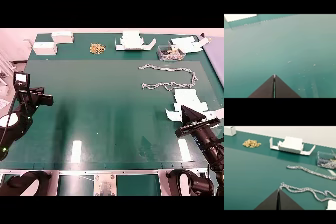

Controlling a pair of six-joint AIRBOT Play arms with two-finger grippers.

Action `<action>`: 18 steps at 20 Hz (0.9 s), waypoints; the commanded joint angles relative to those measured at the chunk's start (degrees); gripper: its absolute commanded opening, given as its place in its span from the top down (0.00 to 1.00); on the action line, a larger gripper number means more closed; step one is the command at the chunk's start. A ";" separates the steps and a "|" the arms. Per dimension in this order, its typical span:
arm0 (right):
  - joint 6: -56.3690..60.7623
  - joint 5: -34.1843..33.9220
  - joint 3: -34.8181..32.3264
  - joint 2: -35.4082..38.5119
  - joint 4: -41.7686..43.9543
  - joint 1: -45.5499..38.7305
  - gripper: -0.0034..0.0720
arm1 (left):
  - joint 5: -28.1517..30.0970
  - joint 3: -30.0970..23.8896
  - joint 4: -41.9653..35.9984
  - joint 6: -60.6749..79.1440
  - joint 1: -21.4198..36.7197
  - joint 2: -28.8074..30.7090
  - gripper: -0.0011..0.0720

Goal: Fold the box and place the chain.

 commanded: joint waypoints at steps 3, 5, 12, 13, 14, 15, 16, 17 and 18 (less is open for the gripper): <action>0.07 0.46 -0.04 0.00 0.02 0.00 0.94 | 0.00 -0.04 0.00 0.02 0.02 0.04 0.96; -0.42 2.12 -0.02 -0.02 2.27 0.02 0.88 | 0.02 -0.04 0.02 0.02 0.02 0.04 0.96; 3.91 0.81 6.86 -8.63 -10.12 -3.65 0.57 | -0.37 -0.04 0.00 0.02 0.02 0.04 0.96; 3.89 0.81 9.09 -11.72 -11.76 -5.05 0.57 | -0.33 -0.04 0.00 0.02 0.02 0.04 0.96; 3.89 0.81 11.21 -14.47 -12.76 -6.58 0.57 | -0.33 -0.04 0.00 0.02 0.02 0.04 0.96; 4.02 0.85 13.62 -17.40 -13.94 -8.48 0.57 | -0.35 -0.04 0.00 0.02 0.02 0.04 0.96; 4.17 1.20 15.87 -20.17 -14.75 -10.47 0.57 | -0.37 -0.04 0.00 0.02 0.02 0.04 0.96; 6.29 2.12 18.38 -23.23 -15.93 -13.20 0.57 | -0.35 -0.04 0.00 0.02 0.02 0.04 0.96; 8.26 4.50 20.87 -25.99 -17.46 -16.13 0.57 | -0.35 -0.04 0.02 0.02 0.02 0.04 0.96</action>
